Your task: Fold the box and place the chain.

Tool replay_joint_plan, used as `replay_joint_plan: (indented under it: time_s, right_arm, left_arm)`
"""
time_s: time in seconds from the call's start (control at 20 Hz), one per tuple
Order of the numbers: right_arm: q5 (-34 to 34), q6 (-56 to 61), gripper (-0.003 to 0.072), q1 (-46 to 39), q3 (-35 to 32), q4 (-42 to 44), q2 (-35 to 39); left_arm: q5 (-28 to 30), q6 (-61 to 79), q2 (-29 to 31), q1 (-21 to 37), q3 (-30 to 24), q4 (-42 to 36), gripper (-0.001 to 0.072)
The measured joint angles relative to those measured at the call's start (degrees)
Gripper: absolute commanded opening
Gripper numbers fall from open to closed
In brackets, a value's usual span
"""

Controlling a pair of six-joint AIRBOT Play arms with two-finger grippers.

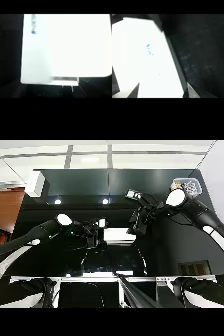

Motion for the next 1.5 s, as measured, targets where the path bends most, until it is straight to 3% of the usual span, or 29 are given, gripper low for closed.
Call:
replay_joint_plan:
  time_s: [0.6, 0.65, 0.7, 0.75, 0.8, 0.85, 0.9, 1.4, 1.45, 1.5]
  right_arm:
    - [1.18, -2.64, 0.0693, 3.32, -0.09, -2.14, -0.79]
    - [1.16, -2.71, 0.0655, 3.39, -0.09, -2.47, -0.79]
    - [1.2, -2.73, 0.05, 3.45, -0.09, -2.82, -0.79]
    - [1.27, -2.73, 0.0434, 3.48, -0.09, -2.99, -0.79]
    - [1.27, -2.73, 0.0426, 3.54, -0.09, -3.15, -0.76]
    - [1.22, -2.75, 0.0333, 3.56, -0.09, -3.32, -0.76]
    - [1.18, -2.75, 0.0307, 3.61, -0.09, -3.41, -0.76]
    - [2.08, -2.47, 0.0299, 3.72, -0.59, -3.5, -0.76]
    - [2.14, -2.47, 0.0205, 3.72, -0.63, -3.48, -0.76]
    - [2.1, -2.45, 0.0201, 3.72, -0.68, -3.39, -0.76]
  left_arm:
    - [0.0, 0.0, 0.0, 0.0, -0.02, -0.02, 0.0336]
    - [0.02, 0.0, 0.0, 0.0, -0.02, -0.02, 0.0336]
    - [0.0, 0.0, 0.0, 0.0, -0.02, -0.02, 0.0336]
    - [0.0, 0.0, 0.0, 0.0, -0.02, -0.02, 0.0336]
    - [0.0, 0.0, 0.0, 0.0, 0.0, -0.02, 0.0336]
    - [0.02, 0.0, 0.0, 0.0, -0.02, 0.0, 0.0336]
    - [0.02, -0.02, 0.0, 0.0, 0.0, -0.02, 0.0336]
    - [0.04, 0.07, 0.0, 0.0, -0.02, 0.0, 0.0336]
    - [0.04, 0.07, 0.0, 0.0, -0.02, -0.02, 0.0336]
    - [0.02, 0.07, 0.0, 0.0, 0.0, -0.02, 0.0336]
